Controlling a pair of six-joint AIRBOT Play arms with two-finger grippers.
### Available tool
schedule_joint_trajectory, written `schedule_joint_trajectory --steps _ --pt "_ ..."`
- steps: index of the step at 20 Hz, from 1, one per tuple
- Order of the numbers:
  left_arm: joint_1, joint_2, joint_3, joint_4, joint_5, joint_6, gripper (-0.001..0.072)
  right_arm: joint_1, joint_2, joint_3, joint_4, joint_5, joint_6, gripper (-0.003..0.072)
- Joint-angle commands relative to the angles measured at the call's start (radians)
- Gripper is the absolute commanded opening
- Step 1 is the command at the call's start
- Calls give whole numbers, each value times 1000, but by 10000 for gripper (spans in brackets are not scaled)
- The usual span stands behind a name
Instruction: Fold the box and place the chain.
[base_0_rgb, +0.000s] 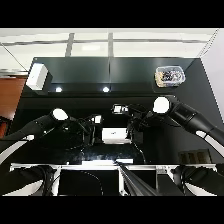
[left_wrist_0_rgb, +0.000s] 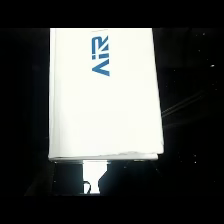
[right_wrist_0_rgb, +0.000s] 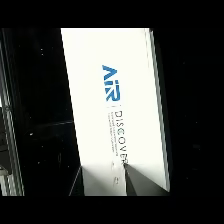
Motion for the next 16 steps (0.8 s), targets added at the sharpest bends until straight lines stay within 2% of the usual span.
schedule_joint_trajectory --steps 1,6,9,13,14,15,16 --pt "0 -1 0 0 0 -1 330 3 0 0 -4 -11 15 329" --pt "0 -1 0 0 0 -1 330 2 -1 -3 -4 -30 51 329" --pt "0 -1 0 0 0 -1 330 -14 35 25 -3 71 172 327" --pt "0 -1 0 0 0 -1 330 -142 146 34 -3 157 351 327" --pt "0 -1 0 0 0 -1 330 -180 159 31 -2 172 425 295" --pt "0 -1 0 0 0 -1 330 -210 161 19 18 180 501 86" --pt "0 -1 0 0 0 -1 330 -226 161 -12 64 163 544 12"
